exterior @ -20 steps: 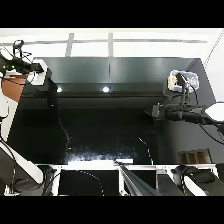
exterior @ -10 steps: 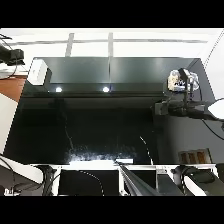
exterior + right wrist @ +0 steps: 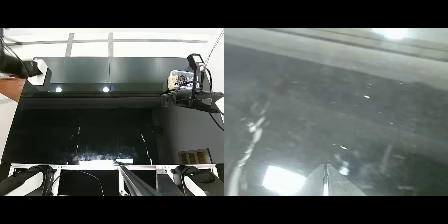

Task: Fold the box and place the chain.

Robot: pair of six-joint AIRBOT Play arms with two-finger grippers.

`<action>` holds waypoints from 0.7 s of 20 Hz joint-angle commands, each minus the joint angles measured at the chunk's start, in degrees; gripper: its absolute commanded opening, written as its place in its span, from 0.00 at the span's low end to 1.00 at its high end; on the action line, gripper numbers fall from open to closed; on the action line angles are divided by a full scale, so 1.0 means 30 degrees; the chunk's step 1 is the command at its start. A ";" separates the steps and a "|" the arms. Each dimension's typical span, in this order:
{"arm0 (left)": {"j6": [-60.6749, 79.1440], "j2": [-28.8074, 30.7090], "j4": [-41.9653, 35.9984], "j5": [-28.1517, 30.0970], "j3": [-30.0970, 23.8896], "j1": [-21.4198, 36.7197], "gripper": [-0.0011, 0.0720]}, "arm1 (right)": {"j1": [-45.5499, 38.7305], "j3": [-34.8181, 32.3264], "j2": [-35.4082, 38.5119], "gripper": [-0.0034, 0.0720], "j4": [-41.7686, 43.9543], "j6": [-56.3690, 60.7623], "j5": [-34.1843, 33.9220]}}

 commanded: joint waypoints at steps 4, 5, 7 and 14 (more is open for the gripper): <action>0.0000 0.8983 -0.1836 0.7264 -1.5001 -0.2259 0.05 | -0.0007 -0.2586 0.0007 0.10 -0.3708 0.3162 -0.1166; -0.0007 1.0295 -0.1829 0.8255 -1.6429 -0.2244 0.05 | -0.0007 -0.2994 0.0007 0.10 -0.4058 0.3169 -0.2040; -0.0066 1.2502 -0.1829 0.9573 -1.8316 -0.2229 0.05 | -0.0007 -0.3118 0.0007 0.10 -0.4663 0.3147 -0.2798; -0.2011 1.2998 -0.0073 0.8182 -1.8221 -0.2229 0.05 | -0.0007 -0.3118 0.0007 0.10 -0.4860 0.3155 -0.2113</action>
